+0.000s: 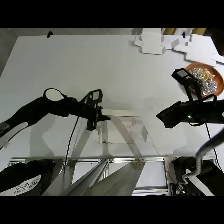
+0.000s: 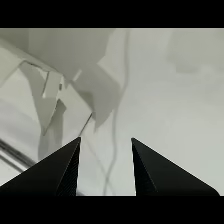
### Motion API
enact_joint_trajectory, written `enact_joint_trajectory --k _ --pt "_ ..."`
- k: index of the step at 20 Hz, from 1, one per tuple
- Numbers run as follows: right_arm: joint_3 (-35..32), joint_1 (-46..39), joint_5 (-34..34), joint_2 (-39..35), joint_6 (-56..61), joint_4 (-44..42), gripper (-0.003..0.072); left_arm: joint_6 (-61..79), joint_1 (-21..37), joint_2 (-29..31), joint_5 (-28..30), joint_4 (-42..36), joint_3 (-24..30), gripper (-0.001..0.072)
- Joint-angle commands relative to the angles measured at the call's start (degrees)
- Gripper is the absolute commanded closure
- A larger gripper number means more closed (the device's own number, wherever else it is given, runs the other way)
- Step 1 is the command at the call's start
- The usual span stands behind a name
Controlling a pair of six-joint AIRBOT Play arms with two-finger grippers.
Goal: Fold the box and place the chain.
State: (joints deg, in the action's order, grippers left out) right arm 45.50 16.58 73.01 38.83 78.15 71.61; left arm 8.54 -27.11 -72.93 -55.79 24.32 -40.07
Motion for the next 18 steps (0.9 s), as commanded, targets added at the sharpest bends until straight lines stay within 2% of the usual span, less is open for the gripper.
enact_joint_trajectory --k 1,4,6,9,14,18 --pt "0.17 0.02 -1.33 -0.63 -0.48 0.0 0.0327 7.76 -4.04 -0.9 8.68 -6.73 1.03 0.0709" --pt "0.15 0.02 -2.23 -0.61 -0.66 0.02 0.0327 19.67 -5.14 -5.46 8.39 -17.55 1.01 0.0709" --pt "0.13 0.02 -2.08 -0.61 -0.63 0.0 0.0327 22.01 -5.11 -9.01 8.04 -20.98 1.01 0.0709" --pt "0.13 0.02 -2.34 -0.61 -0.66 0.17 0.0327 21.07 -5.11 -11.56 9.49 -20.74 0.33 0.071" --pt "0.07 0.02 -4.55 -0.61 -0.72 0.63 0.0327 18.18 -5.11 -13.7 8.44 -15.06 -5.62 0.071" --pt "0.07 0.02 -4.46 -0.61 -2.01 0.63 0.0328 18.12 -5.14 -16.63 5.62 -11.72 -5.84 0.0709"
